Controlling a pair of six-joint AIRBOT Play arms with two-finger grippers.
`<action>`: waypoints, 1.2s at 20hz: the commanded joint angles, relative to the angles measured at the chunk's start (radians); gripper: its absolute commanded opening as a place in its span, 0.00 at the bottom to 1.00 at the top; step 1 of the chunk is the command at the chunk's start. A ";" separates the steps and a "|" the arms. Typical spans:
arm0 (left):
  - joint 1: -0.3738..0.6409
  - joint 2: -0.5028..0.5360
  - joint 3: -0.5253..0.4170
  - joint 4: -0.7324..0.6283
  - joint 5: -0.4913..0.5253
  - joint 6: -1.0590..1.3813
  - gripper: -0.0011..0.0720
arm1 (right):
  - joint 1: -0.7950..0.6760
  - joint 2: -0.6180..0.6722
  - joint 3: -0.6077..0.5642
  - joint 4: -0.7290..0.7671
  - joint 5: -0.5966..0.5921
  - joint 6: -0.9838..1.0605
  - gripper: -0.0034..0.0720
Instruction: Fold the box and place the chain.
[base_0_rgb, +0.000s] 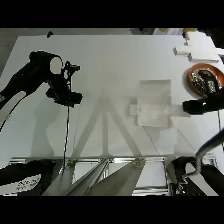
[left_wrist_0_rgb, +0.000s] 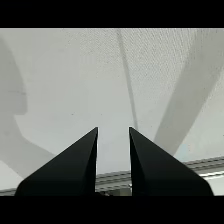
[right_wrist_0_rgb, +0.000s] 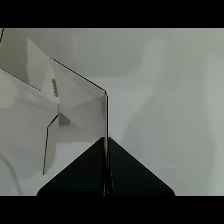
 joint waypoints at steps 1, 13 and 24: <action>-0.001 0.001 0.000 0.002 0.062 0.012 0.32 | 0.135 0.127 -0.135 0.131 -0.069 0.064 0.06; 0.003 -0.026 0.000 -0.517 0.415 0.693 0.60 | 0.263 0.173 -0.230 0.163 -0.087 0.071 0.06; -0.003 -0.254 -0.001 -0.940 0.202 1.186 0.82 | 0.263 0.173 -0.230 0.164 -0.085 0.071 0.06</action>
